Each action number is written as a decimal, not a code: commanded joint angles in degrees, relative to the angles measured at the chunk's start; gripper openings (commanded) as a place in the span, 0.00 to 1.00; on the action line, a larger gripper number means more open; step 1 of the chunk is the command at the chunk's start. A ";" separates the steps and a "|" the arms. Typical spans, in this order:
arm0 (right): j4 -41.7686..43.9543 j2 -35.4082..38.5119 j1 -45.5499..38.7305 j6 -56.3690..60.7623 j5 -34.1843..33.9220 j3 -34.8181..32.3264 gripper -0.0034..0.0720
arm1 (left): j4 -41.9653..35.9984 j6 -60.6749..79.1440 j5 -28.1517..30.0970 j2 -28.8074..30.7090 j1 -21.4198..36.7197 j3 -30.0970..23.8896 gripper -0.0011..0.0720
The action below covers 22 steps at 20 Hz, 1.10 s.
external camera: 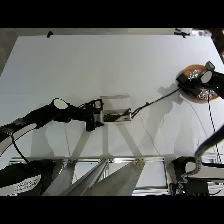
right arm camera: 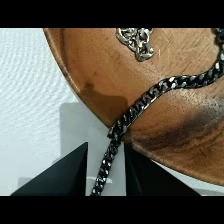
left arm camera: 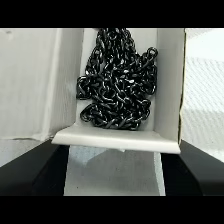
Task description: Fold the box and place the chain.
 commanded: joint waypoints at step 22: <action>-0.85 15.10 10.97 -18.43 4.72 0.00 0.06 | 0.00 0.00 0.00 -0.02 0.00 -0.02 0.36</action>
